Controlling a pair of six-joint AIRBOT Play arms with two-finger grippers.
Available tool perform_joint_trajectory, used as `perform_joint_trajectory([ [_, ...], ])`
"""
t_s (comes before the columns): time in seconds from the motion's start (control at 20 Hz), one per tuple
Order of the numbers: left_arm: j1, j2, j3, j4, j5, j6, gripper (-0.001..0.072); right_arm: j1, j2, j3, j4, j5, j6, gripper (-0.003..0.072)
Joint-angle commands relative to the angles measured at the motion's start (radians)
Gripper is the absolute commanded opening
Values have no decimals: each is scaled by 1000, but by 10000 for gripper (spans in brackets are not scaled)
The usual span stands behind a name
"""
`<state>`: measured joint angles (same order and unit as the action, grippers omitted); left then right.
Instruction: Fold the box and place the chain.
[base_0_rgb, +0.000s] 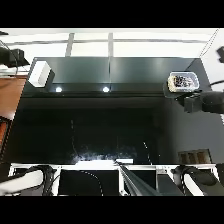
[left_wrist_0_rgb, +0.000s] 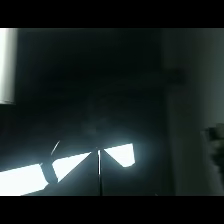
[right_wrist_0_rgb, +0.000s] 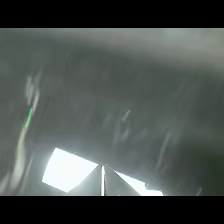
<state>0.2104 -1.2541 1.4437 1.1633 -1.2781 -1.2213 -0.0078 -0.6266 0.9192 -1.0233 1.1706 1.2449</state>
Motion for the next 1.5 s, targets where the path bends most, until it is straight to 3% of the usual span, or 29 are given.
perform_joint_trajectory([
  [0.0, -114, 441, -572, -101, 318, 93, 25, 32, 170, -193, -69, -325, -43, 15],
  [0.1, -147, 671, -892, -100, 470, 72, 25, 34, 172, -366, -88, -429, -44, 16],
  [0.15, -144, 770, -1008, -97, 490, 34, 25, 34, 166, -426, -99, -465, -44, 16],
  [0.3, -125, 952, -1150, -93, 460, 3, 26, 34, 163, -475, -145, -489, -45, 17],
  [0.55, -126, 1052, -1156, -91, 463, 2, 29, 34, 163, -475, -157, -487, -45, 18],
  [1.45, -126, 1055, -1156, -91, 462, 2, 29, 34, 163, -475, -157, -486, -45, 18],
])
